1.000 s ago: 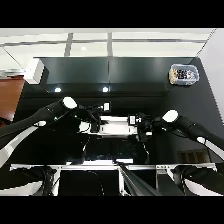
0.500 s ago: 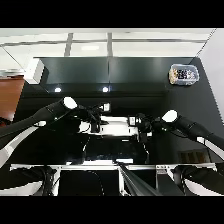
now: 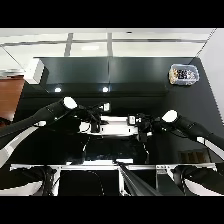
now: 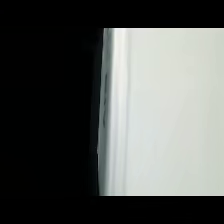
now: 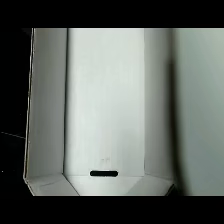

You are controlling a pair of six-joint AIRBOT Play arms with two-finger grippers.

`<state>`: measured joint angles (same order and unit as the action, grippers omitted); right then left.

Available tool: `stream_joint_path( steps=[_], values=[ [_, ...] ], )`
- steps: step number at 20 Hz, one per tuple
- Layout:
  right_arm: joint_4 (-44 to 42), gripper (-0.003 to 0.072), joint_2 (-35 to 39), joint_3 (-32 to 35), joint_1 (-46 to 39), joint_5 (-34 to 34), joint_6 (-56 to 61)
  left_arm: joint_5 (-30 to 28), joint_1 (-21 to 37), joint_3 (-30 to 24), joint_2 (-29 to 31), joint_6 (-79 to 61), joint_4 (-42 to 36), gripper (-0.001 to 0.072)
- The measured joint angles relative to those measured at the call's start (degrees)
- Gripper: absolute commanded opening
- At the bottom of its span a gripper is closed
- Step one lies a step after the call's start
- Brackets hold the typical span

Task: Fold the box and place the chain.

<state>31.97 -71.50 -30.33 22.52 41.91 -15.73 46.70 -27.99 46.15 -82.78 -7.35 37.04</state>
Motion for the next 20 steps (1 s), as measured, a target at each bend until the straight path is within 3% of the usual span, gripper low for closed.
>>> stream_joint_path(
  steps=[8, 9, 10, 14, 16, 17, 18, 20],
  values=[
    [0.09, 0.0619, -0.02, 0.00, 0.00, -0.11, 0.11, 0.02, 0.00, 0.00, 0.00, 0.02, 0.00, 0.0027],
    [0.13, 0.0585, -0.02, 0.00, 0.00, -0.13, 0.11, 0.00, 0.00, 0.00, 0.00, 0.04, 0.00, 0.0027],
    [0.13, 0.0471, -0.02, 0.00, 0.00, -0.15, 0.11, 0.02, 0.00, 0.00, 0.00, 0.04, 0.00, 0.0027],
    [0.17, 0.0471, -0.02, -0.02, 0.00, -0.17, 0.11, 0.22, 0.00, 0.00, 0.00, 0.15, -0.02, 0.0051],
    [0.20, 0.0471, -0.02, 0.00, 0.00, -0.15, 0.11, 0.33, 0.00, 0.00, 0.07, 0.42, -0.09, 0.0437],
    [0.20, 0.0471, -0.02, 0.00, 0.00, -0.15, 0.11, 0.59, 0.02, 0.00, 0.28, 0.63, -0.07, 0.0545],
    [0.20, 0.0471, -0.02, -0.02, 0.00, -0.15, 0.11, 0.87, 0.13, 0.00, 0.70, 0.96, 0.00, 0.0582],
    [0.31, 0.0471, -0.02, 0.00, 0.00, -0.04, 0.11, 1.55, 0.59, 0.00, 2.23, 3.32, 0.68, 0.0582]
  ],
)
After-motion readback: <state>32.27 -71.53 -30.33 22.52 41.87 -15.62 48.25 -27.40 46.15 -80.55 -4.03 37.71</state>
